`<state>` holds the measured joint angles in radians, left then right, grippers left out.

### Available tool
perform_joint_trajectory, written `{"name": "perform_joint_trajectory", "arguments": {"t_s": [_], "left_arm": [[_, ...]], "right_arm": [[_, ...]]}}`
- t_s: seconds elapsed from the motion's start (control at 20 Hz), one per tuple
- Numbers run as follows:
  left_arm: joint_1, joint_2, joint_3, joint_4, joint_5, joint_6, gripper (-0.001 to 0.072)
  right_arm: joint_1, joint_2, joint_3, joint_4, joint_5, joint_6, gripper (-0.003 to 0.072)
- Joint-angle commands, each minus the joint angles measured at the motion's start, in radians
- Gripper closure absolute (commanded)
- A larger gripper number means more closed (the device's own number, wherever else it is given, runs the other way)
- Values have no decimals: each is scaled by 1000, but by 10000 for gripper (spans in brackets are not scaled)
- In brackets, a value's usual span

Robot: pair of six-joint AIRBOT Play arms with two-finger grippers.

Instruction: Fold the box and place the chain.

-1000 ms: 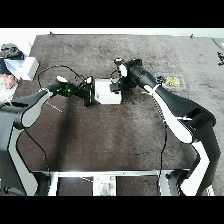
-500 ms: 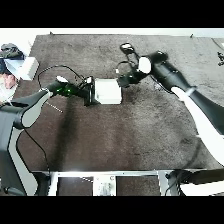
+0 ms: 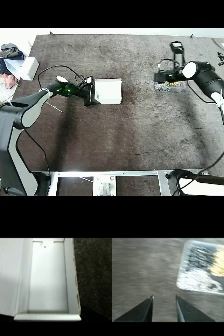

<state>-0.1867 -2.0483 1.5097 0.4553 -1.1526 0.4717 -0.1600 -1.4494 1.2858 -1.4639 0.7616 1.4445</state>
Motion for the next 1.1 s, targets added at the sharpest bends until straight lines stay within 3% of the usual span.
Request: {"name": "perform_joint_trajectory", "arguments": {"t_s": [0.0, 0.25, 0.4, 0.45, 1.05], "left_arm": [[0, 0, 0, 0, 0, 0, 175], [0, 0, 0, 0, 0, 0, 175], [0, 0, 0, 0, 1, 0, 176], [0, 0, 0, 0, 1, 0, 175], [0, 0, 0, 0, 1, 0, 175]], "right_arm": [[-122, -94, 75, 81, 63, -89, 322], [-134, -307, 315, 61, 241, -107, 322], [-134, -386, 398, 51, 279, -116, 345], [-134, -395, 407, 47, 277, -119, 381], [-132, -455, 421, 52, 293, -158, 384]]}}
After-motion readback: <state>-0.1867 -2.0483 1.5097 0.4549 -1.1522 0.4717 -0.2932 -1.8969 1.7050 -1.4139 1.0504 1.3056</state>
